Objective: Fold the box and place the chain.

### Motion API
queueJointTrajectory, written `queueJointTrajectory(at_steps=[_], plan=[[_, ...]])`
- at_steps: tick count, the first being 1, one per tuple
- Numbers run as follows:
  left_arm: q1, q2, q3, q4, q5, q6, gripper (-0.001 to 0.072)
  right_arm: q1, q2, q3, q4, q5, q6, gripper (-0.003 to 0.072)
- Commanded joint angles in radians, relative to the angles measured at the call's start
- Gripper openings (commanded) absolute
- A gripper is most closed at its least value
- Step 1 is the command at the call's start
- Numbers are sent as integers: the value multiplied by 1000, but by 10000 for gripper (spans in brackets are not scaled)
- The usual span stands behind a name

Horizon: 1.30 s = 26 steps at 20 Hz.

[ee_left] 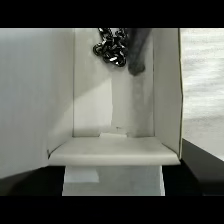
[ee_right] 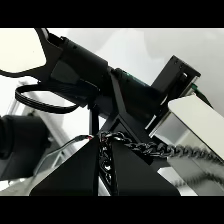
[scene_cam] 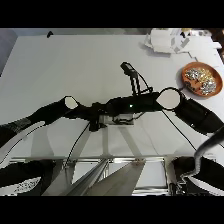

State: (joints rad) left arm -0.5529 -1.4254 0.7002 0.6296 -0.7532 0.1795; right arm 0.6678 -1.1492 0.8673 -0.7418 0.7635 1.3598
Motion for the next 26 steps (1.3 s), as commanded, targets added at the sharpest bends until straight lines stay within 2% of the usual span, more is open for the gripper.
queueJointTrajectory(at_steps=[1,7,12,13,15,18,21,26], plan=[[1,0,0,-10,-7,-4,210,-40,63,1,-204,44,3,9],[1,0,0,-11,-6,-4,210,-179,200,1,-208,73,1,9],[1,1,0,-12,-7,-4,210,-208,198,1,-266,170,1,13],[0,1,0,-13,-8,-4,210,-208,192,0,-267,180,1,47],[1,1,0,-14,-14,-4,210,-205,171,0,-262,200,1,54],[1,1,0,-14,-21,-4,210,-155,135,-1,-260,202,-4,51],[0,1,0,-14,-23,-4,210,-117,129,-1,-264,151,-7,8],[1,1,0,-14,-23,-4,210,-169,172,-1,-275,127,-3,8]])
